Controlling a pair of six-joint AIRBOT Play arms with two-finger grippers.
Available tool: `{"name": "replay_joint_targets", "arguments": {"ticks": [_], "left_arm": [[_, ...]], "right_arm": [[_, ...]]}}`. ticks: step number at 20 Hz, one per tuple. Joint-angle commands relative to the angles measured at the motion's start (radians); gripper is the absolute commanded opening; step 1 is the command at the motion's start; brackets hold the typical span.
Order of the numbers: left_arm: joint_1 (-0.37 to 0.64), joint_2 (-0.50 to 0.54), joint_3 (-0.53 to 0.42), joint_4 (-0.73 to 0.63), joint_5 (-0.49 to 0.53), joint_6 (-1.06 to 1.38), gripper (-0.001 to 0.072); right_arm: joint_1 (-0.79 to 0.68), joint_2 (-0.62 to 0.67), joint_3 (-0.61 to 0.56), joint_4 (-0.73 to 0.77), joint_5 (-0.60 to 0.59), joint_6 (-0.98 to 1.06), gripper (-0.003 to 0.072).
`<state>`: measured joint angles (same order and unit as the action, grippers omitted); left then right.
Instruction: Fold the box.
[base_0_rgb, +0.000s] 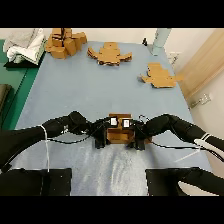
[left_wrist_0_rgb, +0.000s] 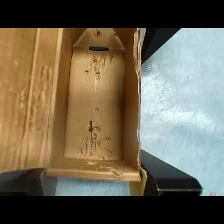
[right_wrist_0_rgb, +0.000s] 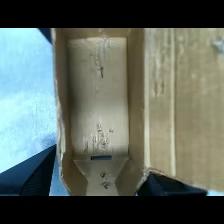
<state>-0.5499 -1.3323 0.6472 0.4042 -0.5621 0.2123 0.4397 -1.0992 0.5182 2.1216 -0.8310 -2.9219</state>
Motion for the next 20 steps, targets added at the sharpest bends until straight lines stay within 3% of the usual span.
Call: {"name": "replay_joint_targets", "arguments": {"ticks": [1,4,8,10,14,20], "left_arm": [[0.001,0.000,0.001,0.003,-0.002,0.000,0.0471],[0.001,0.000,0.001,0.003,-0.002,0.000,0.0470],[0.001,0.000,0.001,0.004,-0.002,0.000,0.0471],[0.001,0.000,0.001,0.003,-0.002,0.000,0.0470],[0.001,0.000,0.001,0.003,-0.002,0.000,0.0470],[0.001,0.000,0.001,0.003,-0.002,0.000,0.0470]], "right_arm": [[-0.023,0.074,0.002,-0.139,0.026,0.296,0.0720],[-0.040,0.190,0.002,-0.243,-0.060,0.513,0.0719],[-0.040,0.326,0.002,-0.236,-0.114,0.517,0.0714],[-0.040,0.367,0.002,-0.165,-0.136,0.539,0.0714],[-0.039,0.405,0.002,0.047,-0.308,0.788,0.0713],[-0.019,0.402,0.001,0.098,-0.283,1.279,0.0712]]}}
